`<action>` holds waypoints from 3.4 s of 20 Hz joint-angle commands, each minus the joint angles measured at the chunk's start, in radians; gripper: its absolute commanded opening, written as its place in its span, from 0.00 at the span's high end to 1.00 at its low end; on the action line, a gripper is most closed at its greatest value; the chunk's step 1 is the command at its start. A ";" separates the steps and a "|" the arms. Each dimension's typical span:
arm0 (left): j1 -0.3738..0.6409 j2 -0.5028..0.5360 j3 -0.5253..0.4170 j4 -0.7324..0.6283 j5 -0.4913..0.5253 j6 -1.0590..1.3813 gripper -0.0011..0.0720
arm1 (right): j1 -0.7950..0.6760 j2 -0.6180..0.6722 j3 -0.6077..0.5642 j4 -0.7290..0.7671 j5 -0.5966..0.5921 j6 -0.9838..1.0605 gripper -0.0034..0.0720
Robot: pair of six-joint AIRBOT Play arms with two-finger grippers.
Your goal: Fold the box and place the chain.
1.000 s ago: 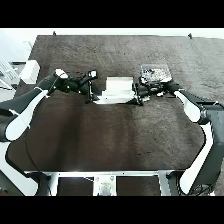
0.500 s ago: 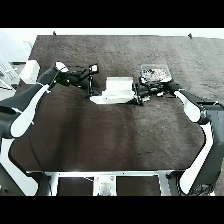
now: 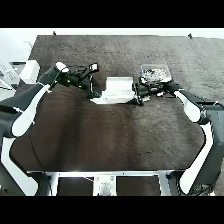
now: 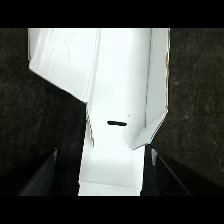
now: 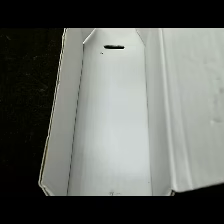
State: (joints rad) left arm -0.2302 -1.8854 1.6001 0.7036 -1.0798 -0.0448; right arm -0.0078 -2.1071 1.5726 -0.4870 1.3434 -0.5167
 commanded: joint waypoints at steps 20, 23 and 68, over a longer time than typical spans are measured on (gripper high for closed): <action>-0.089 -0.048 -0.001 0.071 0.074 0.080 0.45 | 0.000 0.000 0.000 0.000 0.000 0.000 0.18; -0.089 -0.048 -0.001 0.068 0.076 0.080 0.51 | 0.000 0.000 0.000 0.000 0.000 0.000 0.18; 0.111 0.051 -0.001 -0.240 -0.318 0.080 0.96 | 0.000 0.000 0.000 0.000 0.000 0.000 0.18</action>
State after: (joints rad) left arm -0.1493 -1.8679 1.5982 0.4976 -1.3346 0.1059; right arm -0.0078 -2.1071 1.5726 -0.4866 1.3426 -0.5167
